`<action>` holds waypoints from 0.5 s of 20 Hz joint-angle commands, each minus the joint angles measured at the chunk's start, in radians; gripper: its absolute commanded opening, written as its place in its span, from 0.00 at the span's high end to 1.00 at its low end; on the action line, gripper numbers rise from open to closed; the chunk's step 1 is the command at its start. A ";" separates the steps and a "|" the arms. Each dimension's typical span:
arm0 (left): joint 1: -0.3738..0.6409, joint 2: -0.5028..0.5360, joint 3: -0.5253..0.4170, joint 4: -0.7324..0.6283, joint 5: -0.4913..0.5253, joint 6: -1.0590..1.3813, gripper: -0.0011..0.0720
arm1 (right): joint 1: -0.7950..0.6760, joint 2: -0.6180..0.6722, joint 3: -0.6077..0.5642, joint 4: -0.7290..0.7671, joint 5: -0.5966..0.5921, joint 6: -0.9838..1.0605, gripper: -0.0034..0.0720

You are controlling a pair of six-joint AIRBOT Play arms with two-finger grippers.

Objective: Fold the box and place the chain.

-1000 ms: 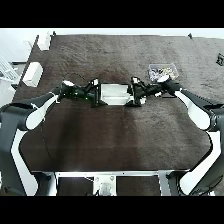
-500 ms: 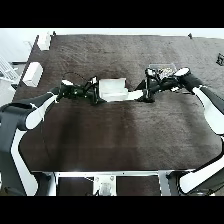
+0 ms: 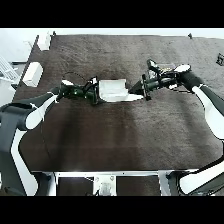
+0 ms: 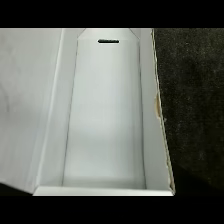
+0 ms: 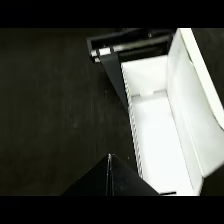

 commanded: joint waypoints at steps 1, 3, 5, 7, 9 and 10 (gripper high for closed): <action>0.000 0.000 0.000 0.000 0.000 0.001 0.35 | 0.055 0.001 0.000 0.034 -0.135 0.016 0.94; 0.000 0.000 0.000 0.000 0.000 0.000 0.35 | 0.076 -0.003 0.002 0.034 -0.224 0.015 0.94; 0.000 0.000 0.000 0.000 0.000 0.000 0.35 | 0.078 -0.023 0.018 0.034 -0.253 0.016 0.94; 0.000 0.000 0.000 0.000 0.000 0.000 0.35 | 0.076 -0.053 0.049 0.034 -0.254 0.016 0.94; 0.000 0.000 0.000 0.000 0.000 0.000 0.35 | 0.074 -0.085 0.091 0.034 -0.256 0.029 0.94; 0.000 0.000 0.000 0.000 0.000 0.000 0.35 | 0.072 -0.104 0.117 0.034 -0.263 0.043 0.94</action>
